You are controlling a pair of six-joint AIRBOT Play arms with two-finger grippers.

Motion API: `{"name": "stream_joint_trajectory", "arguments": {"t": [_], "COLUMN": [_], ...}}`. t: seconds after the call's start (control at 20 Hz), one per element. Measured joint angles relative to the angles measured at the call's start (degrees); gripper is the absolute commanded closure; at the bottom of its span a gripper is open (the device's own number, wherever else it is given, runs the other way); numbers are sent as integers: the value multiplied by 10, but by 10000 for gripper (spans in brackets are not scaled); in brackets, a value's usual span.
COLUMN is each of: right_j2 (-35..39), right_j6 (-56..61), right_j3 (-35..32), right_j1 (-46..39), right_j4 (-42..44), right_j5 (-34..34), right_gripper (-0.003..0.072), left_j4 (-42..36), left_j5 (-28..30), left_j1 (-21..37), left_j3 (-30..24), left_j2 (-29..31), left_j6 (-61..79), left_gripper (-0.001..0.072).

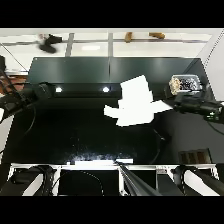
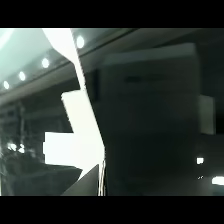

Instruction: Fold the box and place the chain.

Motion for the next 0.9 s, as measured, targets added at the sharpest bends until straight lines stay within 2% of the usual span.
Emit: {"name": "stream_joint_trajectory", "arguments": {"t": [0.25, 0.45, 0.6, 0.9], "right_j2": [50, 60, 62, 63], "right_j6": [-52, -85, -97, -101], "right_j3": [-38, -47, -50, -51], "right_j1": [193, 296, 334, 358], "right_j4": [23, 20, 9, 2], "right_j5": [-134, -226, -253, -266], "right_gripper": [646, 646, 646, 647], "left_j4": [-29, -79, -159, -374], "left_j5": [-61, -76, -89, -110], "left_j1": [-55, -85, -81, -58], "left_j3": [0, 0, 0, 6], "left_j2": [-61, -122, -175, -316], "left_j6": [11, 33, 103, 370], "left_gripper": [7, 7, 7, 7]}}
